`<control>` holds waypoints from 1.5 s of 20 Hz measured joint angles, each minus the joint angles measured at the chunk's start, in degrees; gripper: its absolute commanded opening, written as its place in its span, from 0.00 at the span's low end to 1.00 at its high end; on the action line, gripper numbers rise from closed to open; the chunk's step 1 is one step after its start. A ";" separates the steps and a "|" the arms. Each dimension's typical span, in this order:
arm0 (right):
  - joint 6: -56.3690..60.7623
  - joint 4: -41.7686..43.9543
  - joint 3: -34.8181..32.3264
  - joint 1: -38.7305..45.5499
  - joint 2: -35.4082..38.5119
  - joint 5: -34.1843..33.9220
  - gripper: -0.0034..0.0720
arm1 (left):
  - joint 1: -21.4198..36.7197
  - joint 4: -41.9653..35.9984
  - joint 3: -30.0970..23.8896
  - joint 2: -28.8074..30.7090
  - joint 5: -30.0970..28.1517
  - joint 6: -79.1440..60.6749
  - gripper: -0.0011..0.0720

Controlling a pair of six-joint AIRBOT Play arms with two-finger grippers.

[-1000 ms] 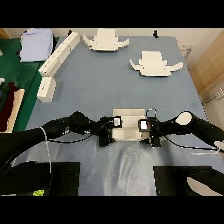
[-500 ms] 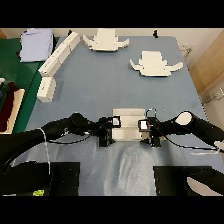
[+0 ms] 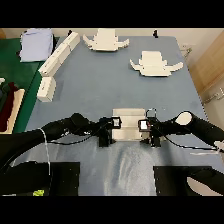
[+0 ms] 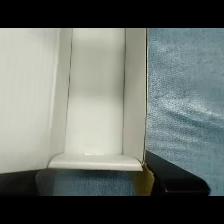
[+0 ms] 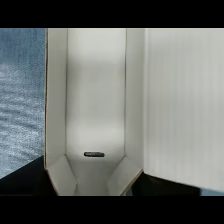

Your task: Fold the box.

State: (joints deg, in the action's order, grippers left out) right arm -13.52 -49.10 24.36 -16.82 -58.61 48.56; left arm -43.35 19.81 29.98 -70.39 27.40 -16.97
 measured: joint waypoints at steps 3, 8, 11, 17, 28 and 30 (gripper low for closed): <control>0.00 0.00 0.00 0.00 0.00 0.02 0.72 | -0.31 -0.31 0.00 -0.07 -0.26 -0.28 0.72; 0.04 0.00 0.00 0.00 0.00 0.02 0.72 | -0.48 -0.42 0.00 -0.07 -0.66 -0.26 0.72; 0.04 0.00 0.00 0.00 0.00 0.02 0.72 | -0.48 -0.48 -0.02 -0.07 -0.76 -0.20 0.72; 0.02 0.00 0.00 0.00 0.00 0.02 0.72 | -0.48 -0.52 0.00 -0.07 -0.90 -0.15 0.72; 0.02 0.13 0.07 0.00 0.00 -0.81 0.72 | -0.48 -0.55 -0.02 -0.07 -0.87 -0.04 0.72; -0.09 1.11 0.07 0.00 -0.02 -0.85 0.72 | -0.48 -0.55 -0.02 -0.09 -0.87 -0.04 0.72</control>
State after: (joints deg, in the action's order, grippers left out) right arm -13.61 -47.99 24.43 -16.82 -58.63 47.70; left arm -43.83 19.27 29.95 -70.48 26.52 -17.02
